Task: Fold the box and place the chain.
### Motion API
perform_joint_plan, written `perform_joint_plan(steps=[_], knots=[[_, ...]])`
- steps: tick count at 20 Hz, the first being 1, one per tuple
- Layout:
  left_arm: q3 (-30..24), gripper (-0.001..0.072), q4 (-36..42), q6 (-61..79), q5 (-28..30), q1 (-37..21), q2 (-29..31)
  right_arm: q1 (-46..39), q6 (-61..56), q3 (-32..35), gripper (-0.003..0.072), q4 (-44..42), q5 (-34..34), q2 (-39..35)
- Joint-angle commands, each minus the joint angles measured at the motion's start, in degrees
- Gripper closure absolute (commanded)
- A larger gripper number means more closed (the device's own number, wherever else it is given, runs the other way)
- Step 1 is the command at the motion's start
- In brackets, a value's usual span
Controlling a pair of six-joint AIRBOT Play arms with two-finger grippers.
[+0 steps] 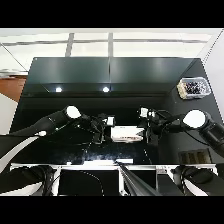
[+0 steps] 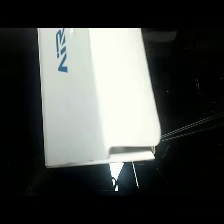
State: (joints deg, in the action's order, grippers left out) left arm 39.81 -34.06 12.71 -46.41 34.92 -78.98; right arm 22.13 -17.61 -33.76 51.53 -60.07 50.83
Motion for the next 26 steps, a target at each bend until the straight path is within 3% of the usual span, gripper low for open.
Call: perform_joint_plan(steps=[1,6,8,26], knots=[[-0.04,0.0209,-0.02,0.02,0.02,0.02,-0.04,0.92,-3.13,0.04,0.0387,0.0,0.17,0.04],[-0.04,0.0209,0.0,0.02,0.02,0.02,-0.04,0.94,-3.63,0.11,0.0389,1.03,0.35,0.04],[-0.04,0.0209,0.0,-0.13,0.15,0.02,-0.04,1.2,-3.63,0.17,0.0489,1.09,0.15,0.04],[-0.04,0.0209,0.0,-0.13,0.15,0.02,-0.04,1.2,-6.01,1.81,0.0488,1.18,1.64,0.04]])
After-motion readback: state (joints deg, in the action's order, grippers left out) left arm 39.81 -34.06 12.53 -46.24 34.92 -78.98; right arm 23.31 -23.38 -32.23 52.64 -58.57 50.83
